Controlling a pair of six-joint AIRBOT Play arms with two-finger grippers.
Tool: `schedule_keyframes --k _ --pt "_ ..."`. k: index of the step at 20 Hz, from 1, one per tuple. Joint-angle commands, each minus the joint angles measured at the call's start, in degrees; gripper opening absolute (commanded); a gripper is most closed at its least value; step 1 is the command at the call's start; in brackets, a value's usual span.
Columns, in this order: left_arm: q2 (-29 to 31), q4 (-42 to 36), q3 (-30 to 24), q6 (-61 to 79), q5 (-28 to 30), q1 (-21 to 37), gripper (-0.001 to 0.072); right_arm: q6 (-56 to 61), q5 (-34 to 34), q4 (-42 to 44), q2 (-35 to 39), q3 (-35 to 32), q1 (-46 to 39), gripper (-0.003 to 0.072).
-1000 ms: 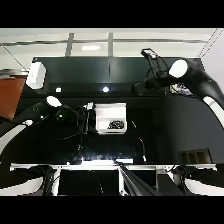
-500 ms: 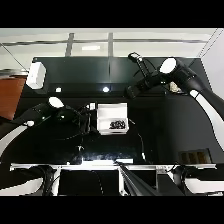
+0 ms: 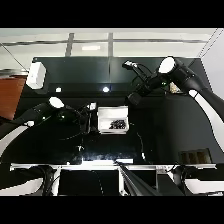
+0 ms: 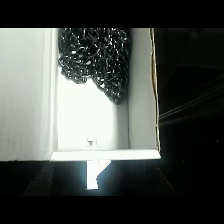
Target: Fold the box and place the chain.
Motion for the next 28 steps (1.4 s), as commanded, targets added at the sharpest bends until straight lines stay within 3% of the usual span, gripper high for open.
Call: schedule_keyframes --k 1,7,20,28 --pt "0.0 -0.1 0.0 0.0 0.1 0.1 0.0398 -3.1 1.5 0.6 0.6 1.2 0.5 0.0699" --pt "0.0 -0.1 0.0 0.0 0.1 0.1 0.0398 -2.2 11.7 1.0 0.9 1.2 3.1 0.0699" --pt "0.0 -4.0 0.0 0.3 -0.6 2.8 0.0398 -6.5 13.4 -3.0 0.8 1.1 6.5 0.0700" --pt "0.0 -1.1 0.0 0.8 -1.5 1.8 0.0398 -7.1 12.5 -8.1 1.2 1.2 7.4 0.0699"
